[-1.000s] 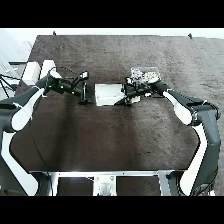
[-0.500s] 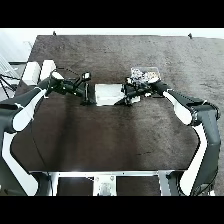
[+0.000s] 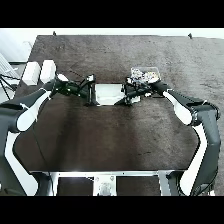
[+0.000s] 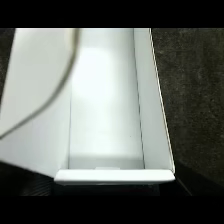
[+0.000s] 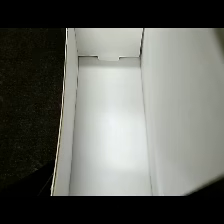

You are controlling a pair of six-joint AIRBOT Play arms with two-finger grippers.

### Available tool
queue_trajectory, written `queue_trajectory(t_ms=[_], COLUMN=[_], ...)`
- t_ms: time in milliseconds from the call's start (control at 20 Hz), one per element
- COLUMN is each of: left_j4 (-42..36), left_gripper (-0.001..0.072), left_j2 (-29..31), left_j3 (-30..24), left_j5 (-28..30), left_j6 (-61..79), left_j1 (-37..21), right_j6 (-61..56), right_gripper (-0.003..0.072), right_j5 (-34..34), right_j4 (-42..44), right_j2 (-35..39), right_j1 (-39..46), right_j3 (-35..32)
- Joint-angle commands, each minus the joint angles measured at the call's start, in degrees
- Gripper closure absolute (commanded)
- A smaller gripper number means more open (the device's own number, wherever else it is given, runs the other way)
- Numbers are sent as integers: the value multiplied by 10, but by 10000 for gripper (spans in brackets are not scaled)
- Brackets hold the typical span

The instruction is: Fold the box and place the chain.

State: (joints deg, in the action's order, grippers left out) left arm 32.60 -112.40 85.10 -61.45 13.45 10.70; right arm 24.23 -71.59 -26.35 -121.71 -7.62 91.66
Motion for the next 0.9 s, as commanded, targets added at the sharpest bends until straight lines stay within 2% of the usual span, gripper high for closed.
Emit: queue_trajectory(t_ms=[0, 850], left_j4=[-13, -73], left_gripper=[-11, -11], left_j2=[-8, -21], left_j3=[0, 0], left_j5=[14, 10], left_j6=[22, 70], left_j1=[1, 2], right_j6=[0, 0], right_gripper=[210, 210], right_j5=[0, 0], right_j4=[0, 0], right_j2=[0, 0], right_j1=[0, 0], right_j3=[0, 0])
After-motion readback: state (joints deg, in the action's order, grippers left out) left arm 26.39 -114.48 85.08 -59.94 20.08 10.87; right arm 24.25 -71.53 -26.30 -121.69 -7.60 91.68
